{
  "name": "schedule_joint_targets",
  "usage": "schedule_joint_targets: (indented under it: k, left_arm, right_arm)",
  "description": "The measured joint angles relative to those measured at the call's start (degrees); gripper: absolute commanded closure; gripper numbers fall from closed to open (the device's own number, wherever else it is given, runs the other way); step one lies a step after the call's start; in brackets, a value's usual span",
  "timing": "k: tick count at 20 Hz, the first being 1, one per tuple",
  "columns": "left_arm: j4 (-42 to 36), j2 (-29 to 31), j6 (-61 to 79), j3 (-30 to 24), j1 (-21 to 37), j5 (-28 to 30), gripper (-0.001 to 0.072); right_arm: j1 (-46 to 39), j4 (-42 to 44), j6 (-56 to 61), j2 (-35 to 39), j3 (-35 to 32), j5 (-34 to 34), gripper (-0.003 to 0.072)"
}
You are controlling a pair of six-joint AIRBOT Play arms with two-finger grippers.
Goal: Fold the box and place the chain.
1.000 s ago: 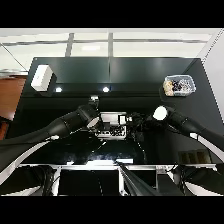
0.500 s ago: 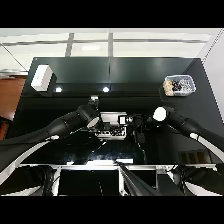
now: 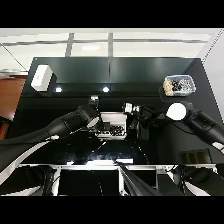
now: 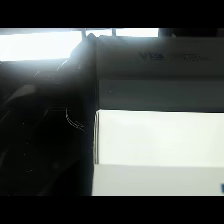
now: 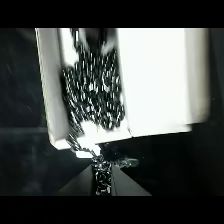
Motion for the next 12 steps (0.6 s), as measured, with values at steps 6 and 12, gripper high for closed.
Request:
schedule_joint_targets:
  k: [6, 12]
  left_arm:
    - [-0.2, 0.0, 0.0, 0.0, 0.0, 0.0, 0.0678]
    - [-0.2, 0.0, 0.0, 0.0, 0.0, 0.0, 0.0678]
  right_arm:
    - [-0.1, 14.2, 5.9, 2.0, 4.1, 4.3, 0.0618]
    - [-0.1, 19.9, 7.8, 1.7, 4.7, 3.8, 0.0198]
